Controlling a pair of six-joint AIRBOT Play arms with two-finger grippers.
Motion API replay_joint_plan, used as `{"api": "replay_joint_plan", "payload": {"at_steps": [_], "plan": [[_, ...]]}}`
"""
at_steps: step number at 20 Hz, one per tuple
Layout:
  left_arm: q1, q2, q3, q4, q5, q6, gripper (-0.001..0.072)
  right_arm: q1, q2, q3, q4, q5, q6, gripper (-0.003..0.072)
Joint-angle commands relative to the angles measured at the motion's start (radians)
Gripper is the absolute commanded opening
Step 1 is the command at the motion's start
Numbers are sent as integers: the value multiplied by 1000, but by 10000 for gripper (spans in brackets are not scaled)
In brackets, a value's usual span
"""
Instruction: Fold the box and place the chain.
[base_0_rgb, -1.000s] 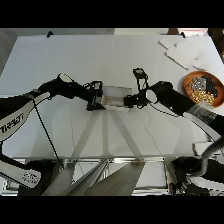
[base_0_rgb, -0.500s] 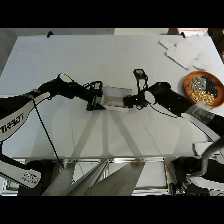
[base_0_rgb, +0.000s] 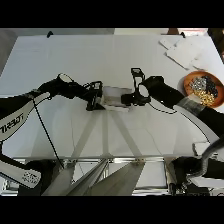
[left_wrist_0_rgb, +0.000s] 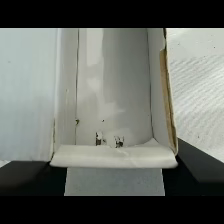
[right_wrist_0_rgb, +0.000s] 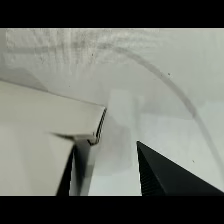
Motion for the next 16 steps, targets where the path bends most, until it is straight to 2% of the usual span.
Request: {"api": "replay_joint_plan", "payload": {"at_steps": [1, 5, 7, 8, 9, 10, 12, 13, 15, 16], "plan": [[0, 0, 0, -1, 0, 0, 376, 11, -39, 27, -3, 15, 41, 402], [0, 0, 0, -1, 0, 0, 376, 42, -78, 30, -6, -2, 63, 395], [0, 0, 0, -1, 0, 0, 376, 50, -79, 31, -27, -17, 109, 297], [0, 0, 0, -1, 0, 0, 376, 51, -79, 32, -38, -19, 129, 213], [0, 0, 0, -1, 0, 0, 376, 51, -79, 34, -47, -18, 148, 86], [0, 0, 0, -1, 0, 0, 376, 51, -79, 35, -48, -18, 150, 11], [0, 0, 0, -1, 0, 0, 376, 51, -79, 37, -48, -19, 149, 11], [0, 0, 0, -1, 0, 0, 376, 51, -78, 37, -47, -19, 149, 66], [0, 0, 0, -1, 0, 0, 376, 51, -77, 37, -47, -19, 148, 336], [0, 0, 0, -1, 0, 0, 376, 51, -74, 37, -47, -18, 148, 377]]}}
